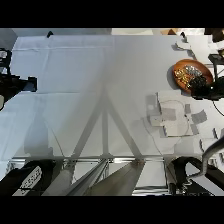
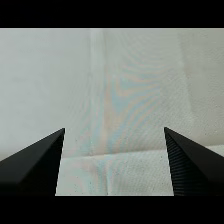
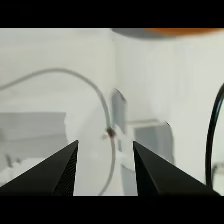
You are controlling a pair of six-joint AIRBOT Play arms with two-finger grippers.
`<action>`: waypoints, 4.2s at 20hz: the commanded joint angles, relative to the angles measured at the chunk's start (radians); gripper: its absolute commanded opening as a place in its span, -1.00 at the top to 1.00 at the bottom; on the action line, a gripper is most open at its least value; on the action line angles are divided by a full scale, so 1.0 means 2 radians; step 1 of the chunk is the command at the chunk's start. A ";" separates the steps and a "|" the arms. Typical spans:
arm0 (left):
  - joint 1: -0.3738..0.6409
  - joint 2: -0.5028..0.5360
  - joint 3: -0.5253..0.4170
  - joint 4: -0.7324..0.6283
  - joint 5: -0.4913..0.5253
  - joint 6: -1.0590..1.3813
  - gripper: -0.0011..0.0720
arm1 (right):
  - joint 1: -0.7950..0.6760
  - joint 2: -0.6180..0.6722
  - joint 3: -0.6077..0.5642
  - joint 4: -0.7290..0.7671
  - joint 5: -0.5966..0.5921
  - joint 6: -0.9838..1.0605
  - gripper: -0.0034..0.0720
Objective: Fold the box and place the chain.
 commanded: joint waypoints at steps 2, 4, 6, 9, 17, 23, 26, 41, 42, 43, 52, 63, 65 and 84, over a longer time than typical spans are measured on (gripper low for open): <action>0.000 0.000 0.000 0.000 0.000 0.000 -0.94 | -0.032 -0.026 0.000 -0.041 0.067 -0.045 -0.20; 0.000 0.000 0.000 0.000 0.000 0.000 -0.94 | -0.033 -0.042 0.000 -0.046 0.078 -0.060 -0.20; 0.000 0.000 0.000 0.000 0.000 0.000 -0.94 | -0.033 -0.064 0.000 -0.064 0.086 -0.060 -0.20; 0.000 0.000 0.000 0.000 0.000 0.000 -0.94 | -0.033 -0.097 0.000 -0.067 0.086 -0.060 -0.19; 0.000 0.000 0.000 0.000 0.000 0.000 -0.94 | -0.033 -0.164 0.000 -0.101 0.073 -0.053 -0.06; 0.000 0.000 0.000 0.000 0.000 0.000 -0.94 | -0.033 -0.188 0.000 -0.108 0.040 -0.032 0.09; 0.000 0.000 0.000 0.000 0.000 0.000 -0.94 | -0.033 -0.204 0.000 -0.106 0.045 -0.030 0.25; 0.000 0.000 0.000 0.000 0.000 0.000 -0.94 | -0.017 -0.111 0.000 -0.039 0.068 -0.130 0.88; 0.000 0.000 0.000 0.000 0.000 0.000 -0.94 | -0.012 -0.094 0.000 0.000 0.066 -0.158 0.88; 0.000 0.000 0.000 0.000 0.000 0.000 -0.94 | -0.006 -0.079 0.000 0.043 0.058 -0.178 0.88; 0.000 0.000 0.000 0.000 0.000 0.000 -0.94 | 0.062 -0.055 -0.031 0.285 -0.055 -0.271 0.88; 0.000 0.000 0.000 0.000 0.000 0.000 -0.94 | 0.223 -0.057 -0.180 0.412 -0.362 -0.290 0.88; 0.000 0.000 0.000 0.000 0.000 0.000 -0.94 | 0.224 -0.057 -0.184 0.413 -0.366 -0.281 0.88; 0.000 0.000 0.000 0.000 0.000 0.000 -0.94 | 0.224 -0.057 -0.184 0.301 -0.372 -0.142 0.88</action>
